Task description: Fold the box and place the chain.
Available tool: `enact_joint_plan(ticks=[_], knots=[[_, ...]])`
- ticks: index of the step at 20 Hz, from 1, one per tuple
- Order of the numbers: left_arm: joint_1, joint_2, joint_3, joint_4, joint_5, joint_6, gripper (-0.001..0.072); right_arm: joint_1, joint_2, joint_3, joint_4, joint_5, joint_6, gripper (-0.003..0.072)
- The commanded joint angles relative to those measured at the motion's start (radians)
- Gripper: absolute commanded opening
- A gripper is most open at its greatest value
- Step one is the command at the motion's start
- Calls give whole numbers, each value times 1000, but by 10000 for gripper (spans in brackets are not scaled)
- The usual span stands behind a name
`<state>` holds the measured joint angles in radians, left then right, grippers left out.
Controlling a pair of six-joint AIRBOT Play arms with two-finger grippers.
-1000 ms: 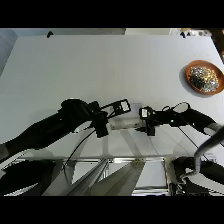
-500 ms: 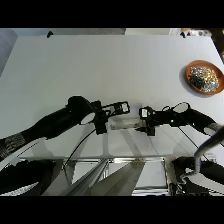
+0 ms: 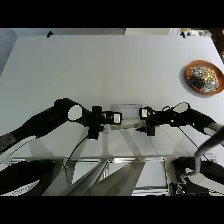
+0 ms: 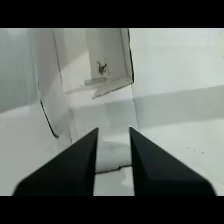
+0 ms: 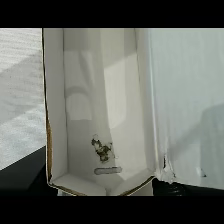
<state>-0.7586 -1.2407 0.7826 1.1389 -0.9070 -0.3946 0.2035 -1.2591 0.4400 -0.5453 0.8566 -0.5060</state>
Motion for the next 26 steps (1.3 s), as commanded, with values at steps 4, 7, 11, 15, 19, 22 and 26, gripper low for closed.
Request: enact_joint_plan(ticks=[4,7,11,15,19,22,26], knots=[[44,-22,-13,-48,-6,98,274,0,1,0,0,0,0,458],[100,-21,-13,-46,-78,53,282,0,1,0,0,-1,0,458],[122,-23,-13,-48,-26,54,552,0,1,0,0,0,0,458],[110,-25,-13,-64,80,58,591,0,1,0,0,0,0,458],[83,-68,-13,-89,69,58,550,0,1,0,0,0,0,458],[56,-92,-13,-114,69,79,548,0,1,0,0,0,0,458],[40,-91,-13,-122,64,129,429,0,1,0,0,0,0,458]])
